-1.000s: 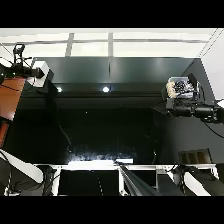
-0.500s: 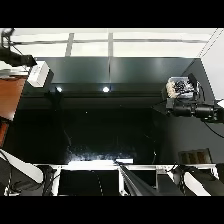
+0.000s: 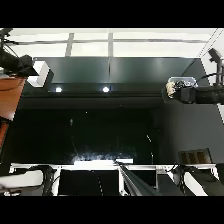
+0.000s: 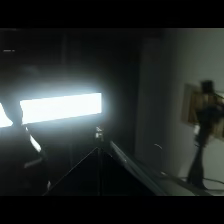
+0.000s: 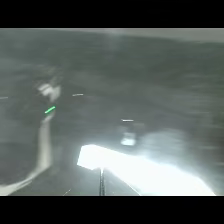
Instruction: Fold the box and place the chain.
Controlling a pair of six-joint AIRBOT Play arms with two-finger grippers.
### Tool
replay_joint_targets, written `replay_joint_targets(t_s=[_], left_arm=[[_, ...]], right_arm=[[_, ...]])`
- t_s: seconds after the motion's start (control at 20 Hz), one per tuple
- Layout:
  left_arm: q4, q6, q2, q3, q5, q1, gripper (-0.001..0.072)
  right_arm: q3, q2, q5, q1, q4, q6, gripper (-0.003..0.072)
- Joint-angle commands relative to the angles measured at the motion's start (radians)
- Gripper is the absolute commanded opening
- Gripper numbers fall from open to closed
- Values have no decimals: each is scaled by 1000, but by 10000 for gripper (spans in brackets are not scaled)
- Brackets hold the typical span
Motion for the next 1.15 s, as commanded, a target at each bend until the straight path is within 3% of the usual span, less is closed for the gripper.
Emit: replay_joint_targets(t_s=[0.0, 0.2, 0.35, 1.1], left_arm=[[-18, -6, 323, -398, 299, -157, 28], [-14, -6, 663, -869, 601, -311, 29], [-8, -7, 783, -1030, 632, -319, 28], [1, -7, 797, -1051, 648, -320, 31]], right_arm=[[-11, 97, -74, 6, -178, 37, 22], [-259, 234, -270, 15, -170, 69, 23], [-366, 233, -278, 14, -170, 69, 23], [-370, 233, -249, 14, -170, 69, 22]])
